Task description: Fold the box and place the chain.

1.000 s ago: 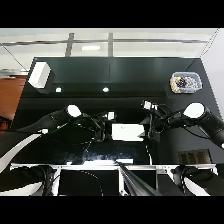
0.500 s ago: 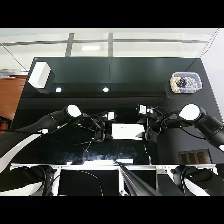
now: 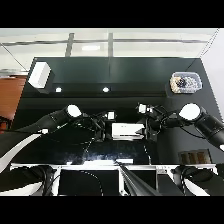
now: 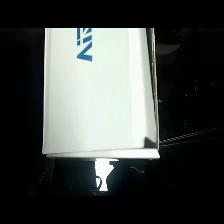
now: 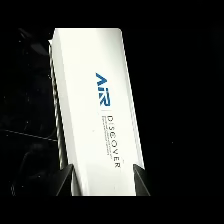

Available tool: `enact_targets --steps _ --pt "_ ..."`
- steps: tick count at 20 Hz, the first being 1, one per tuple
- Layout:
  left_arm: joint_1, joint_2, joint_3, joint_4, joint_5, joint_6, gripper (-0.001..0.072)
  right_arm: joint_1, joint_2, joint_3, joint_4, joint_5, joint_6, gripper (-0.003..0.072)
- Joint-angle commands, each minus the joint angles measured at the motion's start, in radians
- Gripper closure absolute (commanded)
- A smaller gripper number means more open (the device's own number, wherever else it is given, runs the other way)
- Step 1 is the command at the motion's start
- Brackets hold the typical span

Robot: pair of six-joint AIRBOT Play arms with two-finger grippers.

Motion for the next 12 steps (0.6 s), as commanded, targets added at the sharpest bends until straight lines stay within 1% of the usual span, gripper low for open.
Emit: enact_targets --steps 1,4,8,12 --pt "0.0 -0.001 0.0 0.0 0.0 0.001 0.0345 0.003 0.0 0.0 -0.003 0.012 0.007 0.0269" --pt "0.0 -0.001 0.0 0.0 -0.001 0.001 0.0345 0.019 0.0 -0.002 -0.014 0.01 0.007 0.0269" --pt "0.0 -0.001 0.0 0.0 -0.001 0.001 0.0345 0.035 0.0 -0.002 -0.027 -0.031 0.033 0.0269" --pt "0.0 -0.001 0.0 0.0 -0.001 0.001 0.0345 0.035 0.0 -0.002 -0.026 -0.032 0.042 0.0269"
